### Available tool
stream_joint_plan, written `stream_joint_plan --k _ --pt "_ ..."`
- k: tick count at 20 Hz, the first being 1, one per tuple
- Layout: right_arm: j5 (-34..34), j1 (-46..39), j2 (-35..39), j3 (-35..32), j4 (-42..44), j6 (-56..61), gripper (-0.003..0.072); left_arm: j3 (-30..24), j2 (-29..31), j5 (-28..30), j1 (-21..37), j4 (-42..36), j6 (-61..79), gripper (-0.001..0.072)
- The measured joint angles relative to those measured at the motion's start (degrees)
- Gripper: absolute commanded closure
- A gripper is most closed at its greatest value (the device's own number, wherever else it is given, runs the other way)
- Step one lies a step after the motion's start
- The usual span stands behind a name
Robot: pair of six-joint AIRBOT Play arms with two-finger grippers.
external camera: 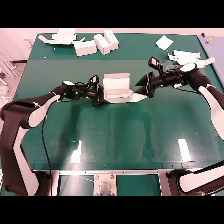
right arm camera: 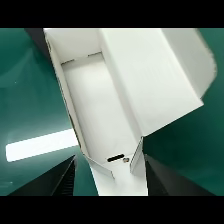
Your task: Fold the box and place the chain.
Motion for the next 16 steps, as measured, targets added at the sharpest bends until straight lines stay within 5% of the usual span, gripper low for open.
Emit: stream_joint_plan --k 15,16 --pt "-7.06 -0.42 -4.02 -4.04 2.43 -17.75 0.0189 0.00 0.00 -0.02 0.00 0.02 0.00 0.0230" --pt "-7.30 -0.35 -4.33 -4.04 3.19 -18.51 0.0237 0.00 0.00 -0.02 0.00 0.00 0.00 0.0230"
